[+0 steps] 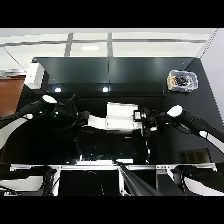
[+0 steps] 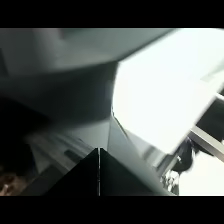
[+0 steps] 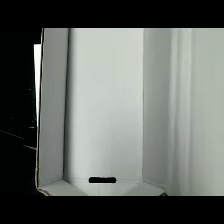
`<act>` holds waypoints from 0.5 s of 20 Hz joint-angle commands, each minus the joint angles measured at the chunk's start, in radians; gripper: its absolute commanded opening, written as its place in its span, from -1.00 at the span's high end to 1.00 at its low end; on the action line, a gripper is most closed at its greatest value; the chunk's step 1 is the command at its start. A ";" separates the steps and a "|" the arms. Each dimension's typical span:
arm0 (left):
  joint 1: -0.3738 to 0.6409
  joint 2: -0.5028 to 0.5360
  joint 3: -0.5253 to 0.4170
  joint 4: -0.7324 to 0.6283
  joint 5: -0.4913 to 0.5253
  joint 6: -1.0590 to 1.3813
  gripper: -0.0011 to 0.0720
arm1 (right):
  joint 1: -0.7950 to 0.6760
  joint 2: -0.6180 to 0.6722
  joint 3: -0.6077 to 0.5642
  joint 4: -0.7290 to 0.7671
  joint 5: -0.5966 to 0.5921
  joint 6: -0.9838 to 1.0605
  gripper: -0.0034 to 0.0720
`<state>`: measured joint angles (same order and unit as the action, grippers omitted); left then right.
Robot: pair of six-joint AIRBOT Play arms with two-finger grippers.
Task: Fold the box and place the chain.
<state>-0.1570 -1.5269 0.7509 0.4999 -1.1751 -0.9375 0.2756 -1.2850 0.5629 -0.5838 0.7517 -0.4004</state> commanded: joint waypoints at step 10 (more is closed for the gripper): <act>-0.142 -0.015 0.164 0.017 -0.013 -0.051 -0.43 | 0.001 0.000 0.000 0.000 0.000 0.000 0.28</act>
